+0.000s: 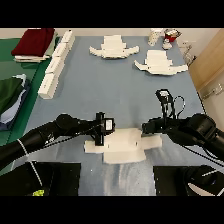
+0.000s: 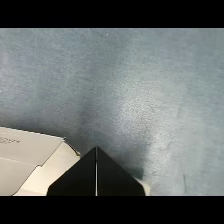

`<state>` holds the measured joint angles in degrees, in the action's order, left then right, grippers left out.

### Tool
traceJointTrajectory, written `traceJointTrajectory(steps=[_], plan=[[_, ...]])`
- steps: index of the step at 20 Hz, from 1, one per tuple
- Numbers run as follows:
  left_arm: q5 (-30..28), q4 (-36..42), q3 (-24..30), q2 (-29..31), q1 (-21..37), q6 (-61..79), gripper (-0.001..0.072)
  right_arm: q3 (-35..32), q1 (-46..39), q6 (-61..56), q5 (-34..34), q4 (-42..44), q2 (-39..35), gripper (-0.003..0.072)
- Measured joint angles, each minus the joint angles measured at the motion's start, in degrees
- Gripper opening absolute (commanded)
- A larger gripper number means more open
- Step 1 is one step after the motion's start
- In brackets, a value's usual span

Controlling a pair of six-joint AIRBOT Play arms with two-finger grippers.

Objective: Fold the box.

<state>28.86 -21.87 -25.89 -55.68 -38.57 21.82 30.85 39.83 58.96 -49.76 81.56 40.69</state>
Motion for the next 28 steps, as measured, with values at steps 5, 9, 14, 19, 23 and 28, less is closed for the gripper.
traceJointTrajectory(steps=[5,9,14,19,23,28], plan=[[2.67,-4.50,-1.86,0.00,0.07,-4.83,0.0014,-0.02,0.00,-0.02,-0.04,-1.03,0.00,0.0000],[1.44,-5.73,-4.46,0.74,0.07,-5.55,0.0011,0.00,0.00,-0.02,-0.17,-1.79,0.00,0.0000],[-3.50,-6.21,-3.58,8.09,-0.57,-4.46,0.0008,-0.02,0.00,-0.98,-0.22,-3.37,0.00,0.0001],[-10.23,-6.36,3.21,14.56,-5.62,-2.36,0.0008,0.00,0.00,-5.31,-0.13,-6.64,0.00,0.0001],[-17.14,-6.19,7.76,15.67,-10.84,-2.08,0.0008,0.00,0.00,-7.21,-0.02,-7.76,0.00,0.0001],[-21.92,-5.11,10.27,14.69,-13.79,-2.82,0.0011,0.00,0.00,-7.98,0.02,-8.22,0.00,0.0001]])
